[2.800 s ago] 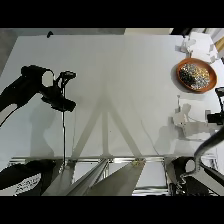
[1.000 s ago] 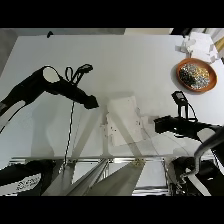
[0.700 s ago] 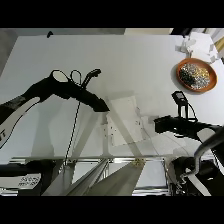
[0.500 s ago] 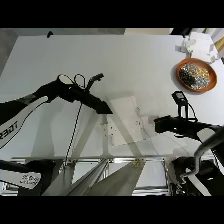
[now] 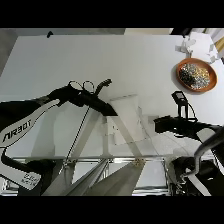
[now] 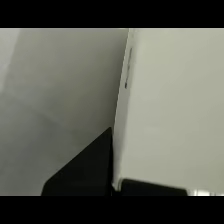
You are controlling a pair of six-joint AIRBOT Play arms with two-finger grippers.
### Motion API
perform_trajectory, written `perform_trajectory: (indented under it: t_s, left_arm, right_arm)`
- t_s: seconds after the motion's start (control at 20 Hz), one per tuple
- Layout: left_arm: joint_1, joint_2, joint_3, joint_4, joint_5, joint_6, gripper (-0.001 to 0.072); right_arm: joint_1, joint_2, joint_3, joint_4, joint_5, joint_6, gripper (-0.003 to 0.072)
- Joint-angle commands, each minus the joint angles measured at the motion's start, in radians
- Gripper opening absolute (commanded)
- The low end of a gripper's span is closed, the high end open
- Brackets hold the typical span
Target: Fold the box and place the chain.
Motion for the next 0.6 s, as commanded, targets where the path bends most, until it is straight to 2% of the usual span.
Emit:
perform_trajectory:
  t_s: [0.0,0.05,0.15,0.2,0.4,0.55]
  left_arm:
    - [-0.007,0.021,0.000,0.071,0.023,0.006,0.0003]
    - [-0.007,0.036,0.000,0.102,0.021,0.018,0.0002]
    - [-0.010,0.079,0.000,0.167,0.022,0.088,0.0002]
    - [-0.013,0.103,0.000,0.198,0.022,0.142,0.0002]
    - [-0.042,0.183,0.000,0.232,0.050,0.408,0.0001]
    - [-0.087,0.192,0.000,0.232,0.145,0.548,0.0001]
  right_arm:
    - [0.001,0.001,0.000,0.006,0.001,0.000,0.0027]
    - [0.001,0.001,0.006,0.006,0.005,0.000,0.0107]
    - [0.001,0.003,0.039,0.006,0.019,0.000,0.0359]
    - [0.001,0.005,0.061,0.005,0.024,0.000,0.0411]
    - [0.001,0.005,0.165,-0.011,0.035,-0.002,0.0416]
    - [0.001,0.005,0.182,-0.037,0.036,-0.008,0.0416]
